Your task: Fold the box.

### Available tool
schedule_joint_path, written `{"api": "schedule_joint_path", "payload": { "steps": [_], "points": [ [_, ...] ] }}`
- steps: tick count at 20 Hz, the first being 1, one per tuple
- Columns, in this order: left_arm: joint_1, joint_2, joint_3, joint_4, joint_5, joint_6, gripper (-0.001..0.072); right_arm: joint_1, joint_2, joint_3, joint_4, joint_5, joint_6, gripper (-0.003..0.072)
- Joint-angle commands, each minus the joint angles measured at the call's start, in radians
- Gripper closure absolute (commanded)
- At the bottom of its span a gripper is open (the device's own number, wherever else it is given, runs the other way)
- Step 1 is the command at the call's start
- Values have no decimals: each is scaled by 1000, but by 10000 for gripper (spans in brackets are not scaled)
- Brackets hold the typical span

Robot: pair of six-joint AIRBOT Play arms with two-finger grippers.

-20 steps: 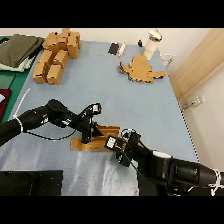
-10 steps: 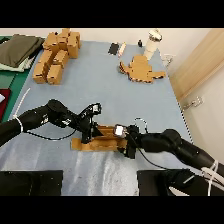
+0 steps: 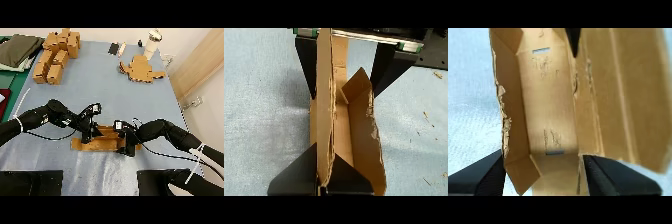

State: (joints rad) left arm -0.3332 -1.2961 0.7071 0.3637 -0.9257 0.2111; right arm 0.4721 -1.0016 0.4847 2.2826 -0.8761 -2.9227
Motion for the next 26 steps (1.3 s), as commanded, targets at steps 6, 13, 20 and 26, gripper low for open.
{"api": "schedule_joint_path", "payload": {
  "steps": [6,13,20,26],
  "points": [
    [0,-1,0,0,0,0,694,0,-18,4,11,32,-30,-28],
    [0,-1,0,0,0,0,695,0,-75,4,11,53,-80,-14],
    [0,-1,0,0,0,0,694,31,-91,4,-5,68,-80,51],
    [0,-1,0,0,0,0,695,46,-103,4,-23,99,-80,51]
  ]
}}
